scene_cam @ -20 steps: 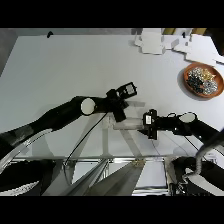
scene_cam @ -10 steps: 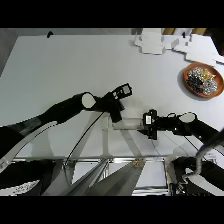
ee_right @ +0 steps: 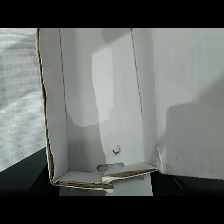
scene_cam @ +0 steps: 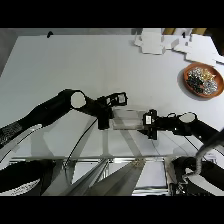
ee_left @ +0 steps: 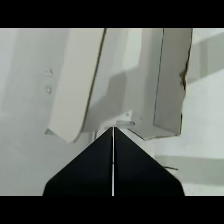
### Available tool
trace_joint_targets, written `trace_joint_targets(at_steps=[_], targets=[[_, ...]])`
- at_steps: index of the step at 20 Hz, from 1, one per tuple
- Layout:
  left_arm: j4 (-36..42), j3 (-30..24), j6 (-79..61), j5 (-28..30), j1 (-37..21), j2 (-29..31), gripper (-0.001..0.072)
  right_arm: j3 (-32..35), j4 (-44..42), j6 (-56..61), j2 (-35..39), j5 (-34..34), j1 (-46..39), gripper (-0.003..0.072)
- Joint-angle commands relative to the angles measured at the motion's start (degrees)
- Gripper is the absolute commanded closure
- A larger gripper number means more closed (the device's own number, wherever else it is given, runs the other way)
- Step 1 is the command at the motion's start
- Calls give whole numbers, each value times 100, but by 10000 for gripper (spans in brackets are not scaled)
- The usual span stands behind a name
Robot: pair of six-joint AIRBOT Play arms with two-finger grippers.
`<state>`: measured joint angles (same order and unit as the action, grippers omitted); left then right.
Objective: Fold the box and place the chain.
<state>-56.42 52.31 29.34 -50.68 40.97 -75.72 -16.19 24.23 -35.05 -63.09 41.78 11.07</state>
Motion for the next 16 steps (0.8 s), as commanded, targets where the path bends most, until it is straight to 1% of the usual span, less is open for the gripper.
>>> trace_joint_targets(at_steps=[1,4,6,8,9,13,16], targets=[[-238,-162,22,-155,-79,7,705,0,-9,4,0,2,0,274],[-382,-433,-20,-160,-299,15,705,0,-7,4,0,2,0,274],[-361,-636,-575,-146,-400,13,704,0,-7,4,0,4,0,274],[-289,-817,-1300,44,-463,13,696,0,-7,2,0,4,0,274],[-256,-857,-1609,116,-485,11,659,0,-7,4,0,4,0,274],[101,-861,-2286,514,-494,9,431,0,-7,4,0,4,0,274],[472,-861,-2846,693,-487,0,427,0,-7,4,0,2,0,274]])
